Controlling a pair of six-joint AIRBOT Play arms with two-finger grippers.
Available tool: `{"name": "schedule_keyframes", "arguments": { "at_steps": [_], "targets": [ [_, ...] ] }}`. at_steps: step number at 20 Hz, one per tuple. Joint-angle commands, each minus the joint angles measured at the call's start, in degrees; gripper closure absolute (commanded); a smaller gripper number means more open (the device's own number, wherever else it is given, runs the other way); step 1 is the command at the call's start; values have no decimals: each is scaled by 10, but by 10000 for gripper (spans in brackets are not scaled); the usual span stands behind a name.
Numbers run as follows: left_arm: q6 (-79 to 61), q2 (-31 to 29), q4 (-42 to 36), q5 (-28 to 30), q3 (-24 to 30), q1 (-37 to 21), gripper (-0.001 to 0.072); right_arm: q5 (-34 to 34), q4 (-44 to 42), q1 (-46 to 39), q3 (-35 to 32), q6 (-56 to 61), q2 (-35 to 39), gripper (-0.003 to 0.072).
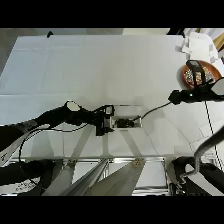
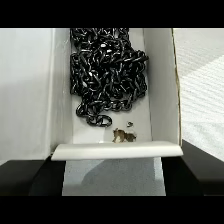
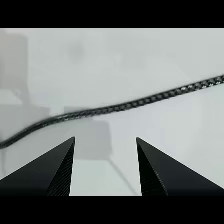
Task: Fold the box and place the chain.
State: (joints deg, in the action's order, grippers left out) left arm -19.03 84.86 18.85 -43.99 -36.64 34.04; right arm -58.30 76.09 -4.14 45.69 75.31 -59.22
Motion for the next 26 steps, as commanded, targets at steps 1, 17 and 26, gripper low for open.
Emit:
{"name": "schedule_keyframes", "arguments": {
  "at_steps": [1, 17, 26],
  "targets": [
    [0, 0, 0, 0, 0, 0, 319, 39, 43, -21, 1, 34, -64, 258],
    [0, 0, 0, 0, 0, 0, 319, 94, 81, 18, 0, 102, -200, 393],
    [0, 0, 0, 0, 0, 0, 319, 80, 83, 18, 1, 97, -146, 667]
  ]
}}
